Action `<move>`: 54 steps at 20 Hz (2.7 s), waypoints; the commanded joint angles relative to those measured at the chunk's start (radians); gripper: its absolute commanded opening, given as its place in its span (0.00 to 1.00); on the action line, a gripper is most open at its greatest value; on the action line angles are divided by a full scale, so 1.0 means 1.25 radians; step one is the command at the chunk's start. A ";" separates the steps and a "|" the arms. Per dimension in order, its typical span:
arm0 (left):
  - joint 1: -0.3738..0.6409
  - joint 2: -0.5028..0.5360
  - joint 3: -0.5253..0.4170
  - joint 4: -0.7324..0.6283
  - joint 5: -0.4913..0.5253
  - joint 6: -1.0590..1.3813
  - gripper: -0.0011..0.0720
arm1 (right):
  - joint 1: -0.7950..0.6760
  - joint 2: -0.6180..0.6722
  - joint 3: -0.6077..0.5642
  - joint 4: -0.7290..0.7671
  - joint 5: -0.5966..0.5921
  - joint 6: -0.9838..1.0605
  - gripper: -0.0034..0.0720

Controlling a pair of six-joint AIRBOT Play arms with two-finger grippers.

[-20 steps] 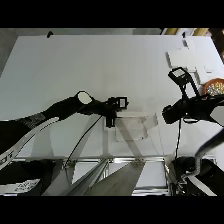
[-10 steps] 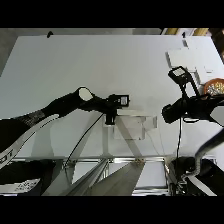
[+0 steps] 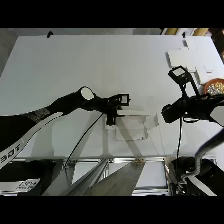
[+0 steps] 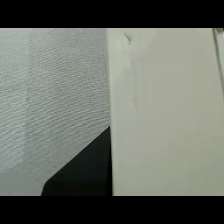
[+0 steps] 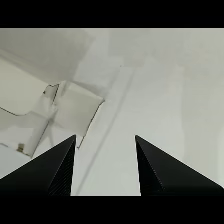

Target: Fold the box and place the chain.

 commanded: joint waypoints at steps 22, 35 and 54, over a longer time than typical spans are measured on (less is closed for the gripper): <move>-0.001 -0.005 0.000 0.009 -0.005 -0.002 0.02 | 0.001 0.000 -0.064 0.377 0.031 -0.545 0.07; -0.002 -0.005 0.000 0.009 -0.006 -0.002 0.02 | 0.114 0.136 -0.405 0.262 -0.181 -0.817 0.34; -0.002 -0.005 0.000 0.009 -0.009 -0.002 0.03 | 0.219 0.108 -0.542 0.126 -0.625 -0.799 0.96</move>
